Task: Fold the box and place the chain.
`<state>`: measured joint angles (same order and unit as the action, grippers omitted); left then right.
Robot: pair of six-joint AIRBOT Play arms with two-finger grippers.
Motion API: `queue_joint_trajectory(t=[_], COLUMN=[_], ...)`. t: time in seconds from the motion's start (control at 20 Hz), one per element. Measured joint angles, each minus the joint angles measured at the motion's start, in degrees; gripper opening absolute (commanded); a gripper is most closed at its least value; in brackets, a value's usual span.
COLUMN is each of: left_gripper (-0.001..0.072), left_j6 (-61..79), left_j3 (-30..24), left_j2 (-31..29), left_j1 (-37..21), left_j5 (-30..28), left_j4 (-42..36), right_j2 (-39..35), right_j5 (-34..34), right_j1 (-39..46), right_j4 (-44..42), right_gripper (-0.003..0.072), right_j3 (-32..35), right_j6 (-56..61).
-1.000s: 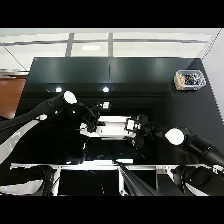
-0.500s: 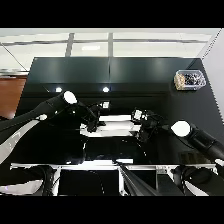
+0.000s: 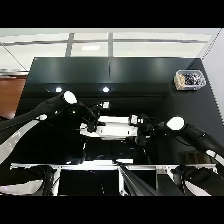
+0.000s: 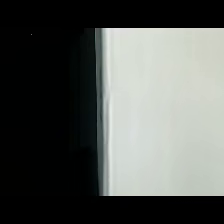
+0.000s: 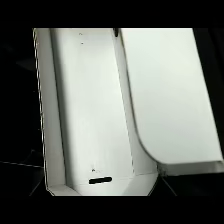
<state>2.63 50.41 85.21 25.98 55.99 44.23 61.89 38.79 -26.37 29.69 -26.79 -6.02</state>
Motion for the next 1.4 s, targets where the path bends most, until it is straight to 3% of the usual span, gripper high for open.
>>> queue_joint_trajectory(t=[1.1, 1.2, 1.25, 1.4], left_gripper=[0.0027, 0.0027, 0.0027, 0.0028], left_j6=[-1.38, -1.33, -1.33, -1.36], left_j3=[0.00, 0.00, 0.00, 0.00], left_j2=[0.00, 0.00, 0.00, 0.00], left_j1=[0.00, 0.00, 0.00, 0.00], left_j5=[-0.04, 0.04, 0.09, 0.07], left_j4=[-0.35, -0.33, -0.33, -0.33], right_j2=[6.38, 6.43, 6.43, 6.43], right_j5=[-4.39, -4.24, -4.22, -4.33], right_j1=[-1.88, -1.88, -1.92, -1.92], right_j4=[0.59, 0.68, 0.70, 0.76], right_gripper=[0.0687, 0.0457, 0.0425, 0.0425], right_j3=[-0.09, -0.09, -0.09, -0.09], right_j6=[-5.53, -5.55, -5.55, -5.55])
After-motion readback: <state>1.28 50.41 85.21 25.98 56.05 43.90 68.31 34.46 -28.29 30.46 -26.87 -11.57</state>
